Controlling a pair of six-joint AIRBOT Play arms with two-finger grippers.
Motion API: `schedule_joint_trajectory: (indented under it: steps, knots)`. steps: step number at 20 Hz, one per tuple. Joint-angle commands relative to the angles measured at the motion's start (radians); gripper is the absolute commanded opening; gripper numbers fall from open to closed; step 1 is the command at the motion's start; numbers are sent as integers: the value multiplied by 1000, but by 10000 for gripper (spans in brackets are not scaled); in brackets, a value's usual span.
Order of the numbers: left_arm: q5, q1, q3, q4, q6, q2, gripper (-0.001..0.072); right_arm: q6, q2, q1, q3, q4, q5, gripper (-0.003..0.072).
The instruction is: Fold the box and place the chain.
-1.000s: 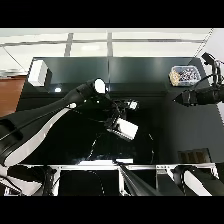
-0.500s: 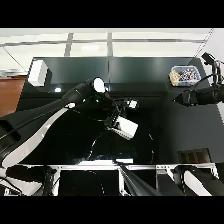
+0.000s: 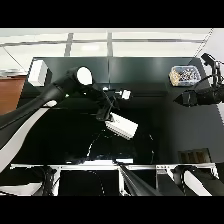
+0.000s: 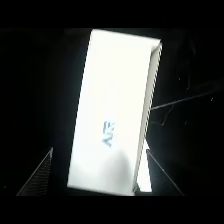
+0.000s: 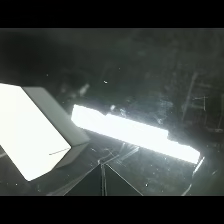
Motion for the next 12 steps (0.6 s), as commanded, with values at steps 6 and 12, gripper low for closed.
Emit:
schedule_joint_trajectory:
  steps: [6, 12]
  knots:
    - [65, 22, -53, -180, 258, -59, 705, 0, 0, 0, 1, -13, 1, 12]
    - [47, 11, -108, -178, 254, -64, 705, 0, 0, 0, 1, -13, -23, 12]
